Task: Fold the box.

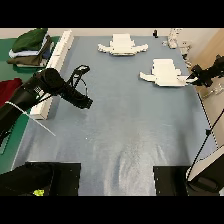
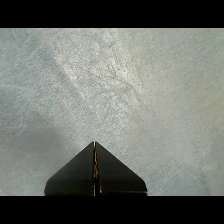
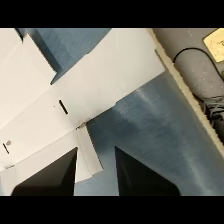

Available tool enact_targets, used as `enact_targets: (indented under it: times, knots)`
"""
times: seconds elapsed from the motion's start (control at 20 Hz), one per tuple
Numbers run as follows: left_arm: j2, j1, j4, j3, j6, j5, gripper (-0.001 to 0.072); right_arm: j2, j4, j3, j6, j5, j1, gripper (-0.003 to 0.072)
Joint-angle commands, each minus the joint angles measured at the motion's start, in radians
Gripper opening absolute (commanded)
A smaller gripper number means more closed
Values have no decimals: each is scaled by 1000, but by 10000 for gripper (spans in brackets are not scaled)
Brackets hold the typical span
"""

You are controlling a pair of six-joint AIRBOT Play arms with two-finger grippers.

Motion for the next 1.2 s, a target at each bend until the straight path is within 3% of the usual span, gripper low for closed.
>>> enact_targets:
  times: [0.0, 0.15, 0.25, 0.3, 0.35, 0.6, 0.85, 1.15]
  knots:
    - [0, 0, 0, 1, 0, 0, 15, -70, 79, 71, -29, -85, 0, 356]
    - [0, 0, 0, 1, 0, 0, 15, -81, 97, 72, -48, -129, 0, 332]
    - [0, 0, 0, 1, 0, 0, 15, -80, 154, 72, -81, -174, 0, 202]
    - [0, 0, 0, 1, 0, 0, 15, -80, 184, 72, -105, -193, 0, 73]
    - [0, 0, 0, 0, 0, 0, 15, -79, 210, 72, -122, -211, 1, 6]
    - [0, 0, 0, 1, 0, 0, 15, -26, 229, 31, -130, -285, 46, 3]
    - [0, 0, 0, 1, 0, 0, 15, 214, 183, -281, -156, -227, 162, 3]
    - [0, 0, 0, 1, 2, 0, 15, 673, 224, -915, -135, -62, 259, 2]
